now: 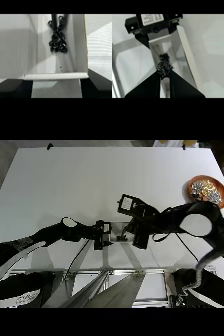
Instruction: Fold the box and place the chain.
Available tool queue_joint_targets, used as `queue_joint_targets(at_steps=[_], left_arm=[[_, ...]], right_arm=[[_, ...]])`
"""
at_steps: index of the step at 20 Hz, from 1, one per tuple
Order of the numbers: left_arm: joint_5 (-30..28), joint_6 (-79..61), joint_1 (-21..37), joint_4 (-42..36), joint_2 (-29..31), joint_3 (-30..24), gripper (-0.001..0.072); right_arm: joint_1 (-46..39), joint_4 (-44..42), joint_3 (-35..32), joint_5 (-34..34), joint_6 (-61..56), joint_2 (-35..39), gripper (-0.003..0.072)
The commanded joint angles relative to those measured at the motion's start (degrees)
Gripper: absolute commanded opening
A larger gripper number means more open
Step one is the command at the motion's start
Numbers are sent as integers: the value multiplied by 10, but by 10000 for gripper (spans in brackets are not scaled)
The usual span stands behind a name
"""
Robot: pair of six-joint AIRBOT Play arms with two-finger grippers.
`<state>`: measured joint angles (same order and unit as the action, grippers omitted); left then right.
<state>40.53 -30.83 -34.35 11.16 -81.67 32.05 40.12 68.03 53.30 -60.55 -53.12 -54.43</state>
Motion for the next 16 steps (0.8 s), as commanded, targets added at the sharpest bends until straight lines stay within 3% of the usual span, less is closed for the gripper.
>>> queue_joint_targets(at_steps=[1,5,9,12,16], left_arm=[[0,0,0,0,0,0,134],[0,0,0,0,0,0,134],[0,0,0,0,0,0,134],[0,0,0,0,0,0,133],[0,0,0,0,0,0,134]], right_arm=[[17,-10,1,24,-38,-57,12],[40,6,1,27,-45,-106,15],[43,69,1,42,-130,-130,67],[43,90,4,15,-143,-115,205],[7,116,23,-57,-138,-58,240]])
